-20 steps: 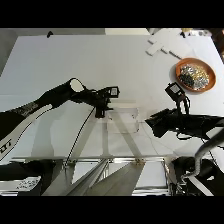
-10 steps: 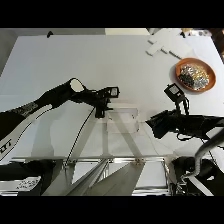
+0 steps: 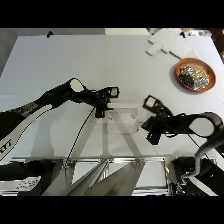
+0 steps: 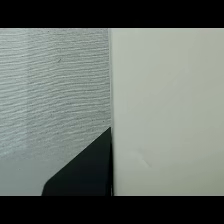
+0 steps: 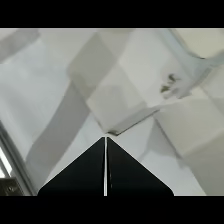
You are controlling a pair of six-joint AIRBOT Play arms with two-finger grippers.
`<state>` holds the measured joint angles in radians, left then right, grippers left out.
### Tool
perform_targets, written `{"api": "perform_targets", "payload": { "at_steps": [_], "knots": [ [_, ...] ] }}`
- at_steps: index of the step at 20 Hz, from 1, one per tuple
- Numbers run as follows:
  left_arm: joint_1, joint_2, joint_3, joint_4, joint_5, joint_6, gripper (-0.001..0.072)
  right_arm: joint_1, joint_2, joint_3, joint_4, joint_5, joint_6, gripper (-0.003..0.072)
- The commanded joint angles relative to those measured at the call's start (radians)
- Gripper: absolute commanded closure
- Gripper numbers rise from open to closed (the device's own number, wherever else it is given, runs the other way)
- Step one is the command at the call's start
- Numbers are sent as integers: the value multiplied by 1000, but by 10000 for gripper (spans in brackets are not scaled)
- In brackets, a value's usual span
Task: Fold the box and place the chain.
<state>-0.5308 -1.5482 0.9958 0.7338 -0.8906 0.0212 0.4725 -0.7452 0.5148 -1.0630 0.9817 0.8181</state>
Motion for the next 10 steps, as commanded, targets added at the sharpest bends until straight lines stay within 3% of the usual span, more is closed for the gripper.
{"api": "perform_targets", "payload": {
  "at_steps": [1, 2, 3, 6, 7, 10],
  "knots": [
    [-1, 1, 1, 0, 0, 0, 699, 81, -192, -4, 11, -14, -264, 529],
    [-1, 1, 1, 0, 0, 0, 699, 102, -237, -4, 0, -32, -285, 271],
    [-1, 1, 1, 0, 0, 0, 699, 117, -259, -4, -29, -52, -285, 112],
    [-1, 1, 1, 0, 0, 0, 699, 129, -243, -7, -109, -122, -285, 80],
    [-1, 1, 1, 0, 0, 0, 699, 129, -227, -18, -119, -169, -286, 19],
    [-1, 1, 1, 0, 0, 0, 699, 138, -175, -75, -110, -292, -384, 19]
  ]
}}
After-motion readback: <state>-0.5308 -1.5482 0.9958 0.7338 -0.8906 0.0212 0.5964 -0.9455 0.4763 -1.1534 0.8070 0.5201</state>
